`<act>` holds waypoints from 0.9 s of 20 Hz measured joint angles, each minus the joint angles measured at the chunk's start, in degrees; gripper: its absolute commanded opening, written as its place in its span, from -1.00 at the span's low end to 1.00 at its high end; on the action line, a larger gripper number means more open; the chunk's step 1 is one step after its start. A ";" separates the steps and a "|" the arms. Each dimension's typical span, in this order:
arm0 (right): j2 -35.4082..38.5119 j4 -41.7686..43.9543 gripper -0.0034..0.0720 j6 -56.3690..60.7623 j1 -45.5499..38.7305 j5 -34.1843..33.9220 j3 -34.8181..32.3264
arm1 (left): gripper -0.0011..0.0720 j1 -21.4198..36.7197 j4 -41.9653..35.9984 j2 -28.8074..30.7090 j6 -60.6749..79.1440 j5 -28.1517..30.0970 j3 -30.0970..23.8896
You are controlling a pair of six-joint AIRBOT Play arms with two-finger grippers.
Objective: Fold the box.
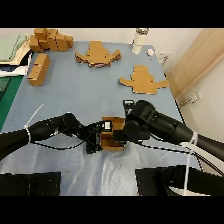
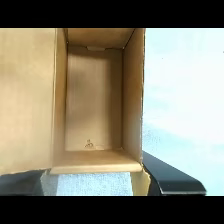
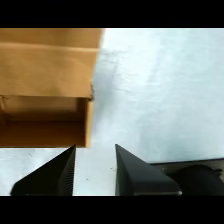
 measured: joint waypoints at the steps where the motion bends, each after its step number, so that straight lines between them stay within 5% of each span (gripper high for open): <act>1: 1.92 -0.90 -0.68 -0.02 -1.66 -0.50 -1.05 | 0.18 0.00 0.02 0.00 0.00 0.00 0.00; 2: 3.67 -2.01 -0.90 -0.26 -4.02 -0.66 -2.38 | 0.18 0.00 0.02 0.00 0.00 0.00 0.00; 5: 6.25 -2.16 -0.91 -6.60 -15.91 4.68 -7.10 | 0.18 0.00 0.02 0.00 0.00 0.00 0.00; 10: -1.66 28.20 -0.91 -41.05 -38.71 18.29 -11.15 | 0.18 0.00 0.02 0.00 0.00 0.00 0.00; 14: -14.38 55.71 -0.91 -71.43 -46.51 14.73 -6.80 | 0.18 0.00 0.02 0.00 0.00 -0.02 0.00; 18: -19.71 65.33 -0.91 -87.30 -46.31 6.99 -3.02 | 0.18 0.00 0.02 0.00 0.00 0.00 0.00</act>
